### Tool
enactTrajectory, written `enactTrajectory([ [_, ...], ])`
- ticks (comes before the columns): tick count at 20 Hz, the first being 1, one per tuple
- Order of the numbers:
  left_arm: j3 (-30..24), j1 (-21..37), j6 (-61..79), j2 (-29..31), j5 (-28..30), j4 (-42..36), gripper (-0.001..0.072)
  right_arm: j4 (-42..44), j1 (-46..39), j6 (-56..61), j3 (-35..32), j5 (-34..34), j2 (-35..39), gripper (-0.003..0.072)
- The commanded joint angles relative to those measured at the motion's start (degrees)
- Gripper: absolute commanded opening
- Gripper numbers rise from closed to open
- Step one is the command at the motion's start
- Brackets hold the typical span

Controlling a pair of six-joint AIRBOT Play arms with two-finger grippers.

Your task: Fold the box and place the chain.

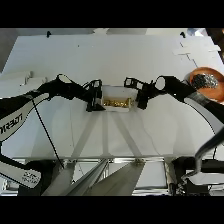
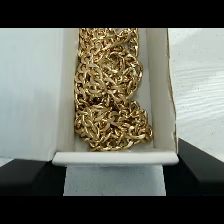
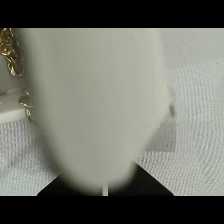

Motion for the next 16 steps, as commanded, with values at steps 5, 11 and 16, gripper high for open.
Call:
enactTrajectory([
  [5, 0.0, 0.1, 0.0, 0.0, 0.0, 0.0, 0.0464, -0.1, 0.4, 1.8, 0.1, -3.3, 7.4, 0.0014],
  [11, 0.0, 0.1, 0.0, 0.0, 0.0, 0.0, 0.0464, 2.0, 2.3, 7.9, 0.3, 1.0, 17.2, 0.0012],
  [16, 0.0, 0.1, 0.0, 0.0, 0.0, 0.0, 0.0464, 11.6, 6.7, 7.8, 0.6, 1.7, 20.0, 0.0011],
])
